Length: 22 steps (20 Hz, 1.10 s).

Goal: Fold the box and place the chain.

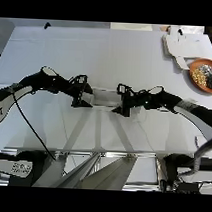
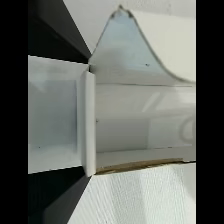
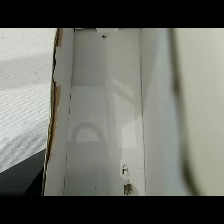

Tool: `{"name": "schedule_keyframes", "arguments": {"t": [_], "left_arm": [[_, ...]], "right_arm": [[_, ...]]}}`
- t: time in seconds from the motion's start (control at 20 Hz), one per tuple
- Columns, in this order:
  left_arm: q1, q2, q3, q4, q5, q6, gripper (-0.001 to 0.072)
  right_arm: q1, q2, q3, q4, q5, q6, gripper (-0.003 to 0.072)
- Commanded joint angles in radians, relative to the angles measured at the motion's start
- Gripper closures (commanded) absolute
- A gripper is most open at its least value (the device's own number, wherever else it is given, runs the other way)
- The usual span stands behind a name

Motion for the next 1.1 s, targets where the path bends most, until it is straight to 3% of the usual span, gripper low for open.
{"name": "schedule_keyframes", "arguments": {"t": [0.0, 0.55, 0.85, 1.05], "left_arm": [[-0.01, -0.01, 0.0, -0.055, 0.029, 0.051, 0.0013], [-0.038, -0.035, 0.001, -0.054, 0.047, 0.048, 0.0015], [-0.088, -0.032, 0.001, -0.015, 0.157, -0.035, 0.0016], [-0.096, -0.032, 0.001, 0.002, 0.158, -0.035, 0.0018]], "right_arm": [[0.0, 0.0, 0.0, 0.0, 0.001, 0.0, 0.0167], [0.0, 0.0, 0.0, 0.0, 0.001, 0.0, 0.0166], [0.0, 0.0, 0.0, 0.0, 0.001, 0.0, 0.0166], [0.0, 0.0, 0.0, 0.0, 0.001, 0.0, 0.0166]]}}
